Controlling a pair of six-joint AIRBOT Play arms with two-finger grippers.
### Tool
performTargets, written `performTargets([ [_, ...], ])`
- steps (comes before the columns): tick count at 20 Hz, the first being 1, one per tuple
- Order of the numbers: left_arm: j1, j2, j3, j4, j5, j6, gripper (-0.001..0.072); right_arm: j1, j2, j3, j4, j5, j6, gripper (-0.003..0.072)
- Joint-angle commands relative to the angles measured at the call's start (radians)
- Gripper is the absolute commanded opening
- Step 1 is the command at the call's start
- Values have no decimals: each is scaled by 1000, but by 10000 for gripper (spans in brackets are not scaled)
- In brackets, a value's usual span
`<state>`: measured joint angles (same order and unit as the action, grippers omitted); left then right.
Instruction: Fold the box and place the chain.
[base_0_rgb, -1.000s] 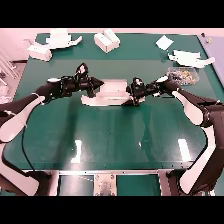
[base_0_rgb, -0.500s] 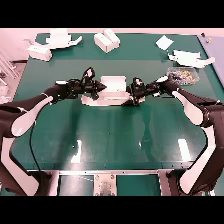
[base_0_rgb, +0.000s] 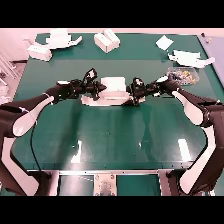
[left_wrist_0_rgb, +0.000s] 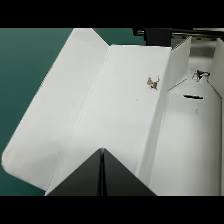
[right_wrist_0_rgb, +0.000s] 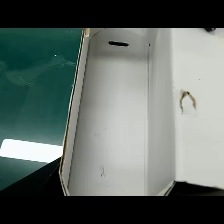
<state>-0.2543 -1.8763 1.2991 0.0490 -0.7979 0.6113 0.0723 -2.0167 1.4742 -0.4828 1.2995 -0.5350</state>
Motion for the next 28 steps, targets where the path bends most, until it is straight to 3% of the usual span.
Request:
performTargets([
  [1,1,-3,-2,29,26,-3,18,0,0,1,0,0,0,592],
  [9,1,1,14,40,14,-9,19,0,0,1,0,0,0,592],
  [12,17,1,65,40,-74,-40,22,0,0,1,0,0,0,592],
  [13,28,1,83,40,-112,-51,58,0,0,1,0,0,0,592],
  [14,44,1,102,40,-154,-64,276,0,0,1,0,0,0,592],
  [15,61,1,117,40,-200,-65,321,0,0,1,0,0,0,592],
  [20,160,1,197,44,-480,-163,299,0,0,1,0,0,0,592],
  [22,200,1,225,108,-555,-237,299,0,0,1,0,0,0,592],
  [28,275,1,246,384,-583,-402,299,0,0,1,0,0,0,592],
])
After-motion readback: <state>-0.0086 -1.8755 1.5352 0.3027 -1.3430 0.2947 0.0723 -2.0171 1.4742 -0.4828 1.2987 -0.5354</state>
